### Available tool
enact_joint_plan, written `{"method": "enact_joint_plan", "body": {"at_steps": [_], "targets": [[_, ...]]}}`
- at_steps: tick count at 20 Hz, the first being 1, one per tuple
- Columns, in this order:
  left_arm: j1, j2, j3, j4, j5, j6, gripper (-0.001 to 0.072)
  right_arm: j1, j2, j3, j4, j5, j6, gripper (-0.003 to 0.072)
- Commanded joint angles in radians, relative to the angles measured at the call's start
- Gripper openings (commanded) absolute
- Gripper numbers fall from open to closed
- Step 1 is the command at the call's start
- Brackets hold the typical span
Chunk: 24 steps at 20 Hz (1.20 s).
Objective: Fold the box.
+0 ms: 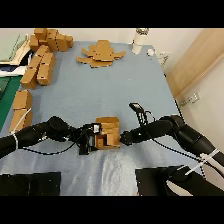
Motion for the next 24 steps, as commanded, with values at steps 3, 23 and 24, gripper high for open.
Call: {"method": "enact_joint_plan", "body": {"at_steps": [3, 23, 24], "targets": [[0.000, 0.000, 0.001, 0.000, 0.000, 0.000, 0.0514, 0.001, 0.001, 0.001, 0.010, 0.000, 0.000, 0.0310], [0.000, 0.000, 0.001, 0.000, 0.000, 0.000, 0.0514, 0.267, -0.252, 0.214, -0.331, -0.084, 0.555, 0.0390], [0.000, 0.000, 0.001, 0.000, 0.000, 0.000, 0.0515, 0.296, -0.272, 0.237, -0.361, -0.098, 0.608, 0.0390]]}}
